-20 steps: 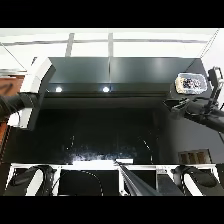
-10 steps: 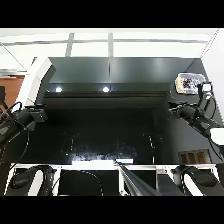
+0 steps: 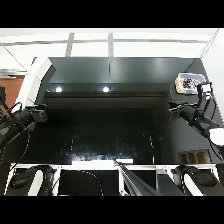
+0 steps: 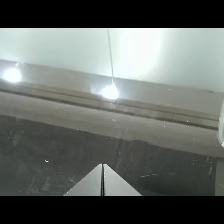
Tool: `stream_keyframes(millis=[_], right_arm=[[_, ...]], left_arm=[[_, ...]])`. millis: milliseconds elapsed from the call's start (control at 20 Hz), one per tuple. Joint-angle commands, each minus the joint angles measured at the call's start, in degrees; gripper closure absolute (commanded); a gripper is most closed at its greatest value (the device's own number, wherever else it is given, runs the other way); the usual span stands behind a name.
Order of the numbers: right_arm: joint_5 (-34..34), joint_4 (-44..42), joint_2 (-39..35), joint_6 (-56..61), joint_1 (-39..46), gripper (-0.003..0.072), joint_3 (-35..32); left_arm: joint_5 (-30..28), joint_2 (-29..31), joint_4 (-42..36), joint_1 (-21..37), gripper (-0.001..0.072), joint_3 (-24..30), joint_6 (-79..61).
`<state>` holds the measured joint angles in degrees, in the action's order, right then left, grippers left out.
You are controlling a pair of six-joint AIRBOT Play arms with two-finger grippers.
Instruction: Fold the box and place the chain.
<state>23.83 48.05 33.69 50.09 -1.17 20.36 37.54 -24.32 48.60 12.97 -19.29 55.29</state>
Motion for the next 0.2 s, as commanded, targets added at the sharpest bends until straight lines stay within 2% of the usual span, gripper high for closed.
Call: stream_keyframes(millis=[0,150], right_arm=[[-0.11,0.09,0.04,0.00,-0.02,0.0683,-0.02],[-0.09,0.09,0.04,0.00,-0.02,0.0683,-0.02]], left_arm=[[-0.02,0.04,0.00,0.00,0.0683,0.02,0.00],[-0.02,0.04,0.00,0.00,0.0683,0.02,0.02]])
